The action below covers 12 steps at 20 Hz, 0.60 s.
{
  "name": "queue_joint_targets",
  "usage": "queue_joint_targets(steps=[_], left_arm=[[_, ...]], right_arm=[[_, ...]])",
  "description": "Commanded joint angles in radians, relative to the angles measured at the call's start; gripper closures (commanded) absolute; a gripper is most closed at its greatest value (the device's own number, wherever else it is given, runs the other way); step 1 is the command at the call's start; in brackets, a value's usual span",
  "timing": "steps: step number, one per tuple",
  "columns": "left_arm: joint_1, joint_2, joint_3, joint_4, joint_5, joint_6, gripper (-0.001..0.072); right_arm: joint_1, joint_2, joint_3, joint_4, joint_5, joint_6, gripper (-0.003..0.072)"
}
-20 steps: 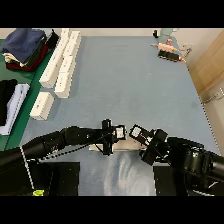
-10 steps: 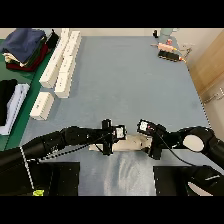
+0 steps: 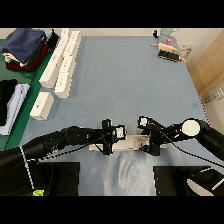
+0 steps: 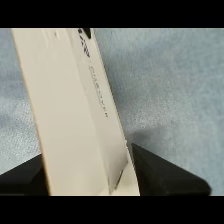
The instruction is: Fold the box.
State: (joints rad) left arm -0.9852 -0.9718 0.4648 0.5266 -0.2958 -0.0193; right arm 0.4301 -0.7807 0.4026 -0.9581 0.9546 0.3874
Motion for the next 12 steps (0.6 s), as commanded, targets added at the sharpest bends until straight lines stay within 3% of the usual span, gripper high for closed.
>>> queue_joint_targets(steps=[1,4,12], left_arm=[[0.000,-0.001,0.000,0.000,0.000,0.000,0.0695],[0.000,-0.001,0.000,0.000,-0.001,0.000,0.0695],[0.000,-0.001,0.000,0.000,-0.001,0.000,0.0695]], right_arm=[[-0.006,0.015,0.003,0.016,0.006,-0.010,-0.0029],[-0.006,0.011,0.003,0.019,-0.032,-0.010,-0.0028],[-0.006,0.011,-0.018,0.020,0.005,-0.146,-0.0018]])
